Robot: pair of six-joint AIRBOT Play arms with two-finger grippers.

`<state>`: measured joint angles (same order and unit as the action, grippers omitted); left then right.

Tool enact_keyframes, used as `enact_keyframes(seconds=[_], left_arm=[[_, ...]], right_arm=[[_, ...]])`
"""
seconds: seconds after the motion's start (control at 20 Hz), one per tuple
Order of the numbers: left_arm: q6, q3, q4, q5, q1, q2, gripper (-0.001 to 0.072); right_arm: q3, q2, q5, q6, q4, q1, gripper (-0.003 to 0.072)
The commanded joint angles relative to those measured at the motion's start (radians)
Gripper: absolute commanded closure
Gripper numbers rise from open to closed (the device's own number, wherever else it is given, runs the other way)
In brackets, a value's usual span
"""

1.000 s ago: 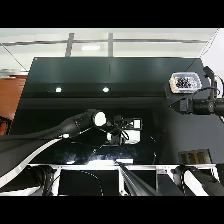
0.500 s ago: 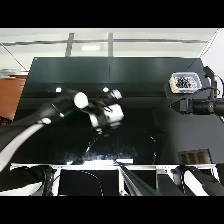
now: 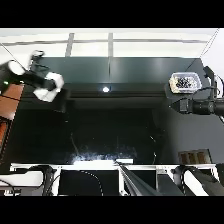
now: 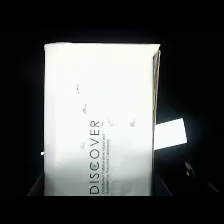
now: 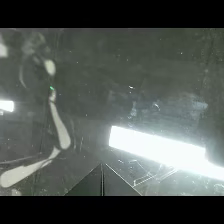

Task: Fold the box and place the chain.

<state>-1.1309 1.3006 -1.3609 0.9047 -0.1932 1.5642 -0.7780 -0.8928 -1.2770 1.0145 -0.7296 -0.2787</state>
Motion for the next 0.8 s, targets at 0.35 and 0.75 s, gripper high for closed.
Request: enact_keyframes(seconds=[0.35,0.75], left_arm=[[-0.018,0.695,-0.036,0.108,-0.140,0.538,0.0413],[-0.024,0.758,-0.182,0.204,-0.077,0.476,-0.0011]], right_arm=[[0.000,0.000,0.061,0.027,0.053,0.000,0.0673],[-0.001,0.000,0.075,0.052,0.085,0.000,0.0673]])
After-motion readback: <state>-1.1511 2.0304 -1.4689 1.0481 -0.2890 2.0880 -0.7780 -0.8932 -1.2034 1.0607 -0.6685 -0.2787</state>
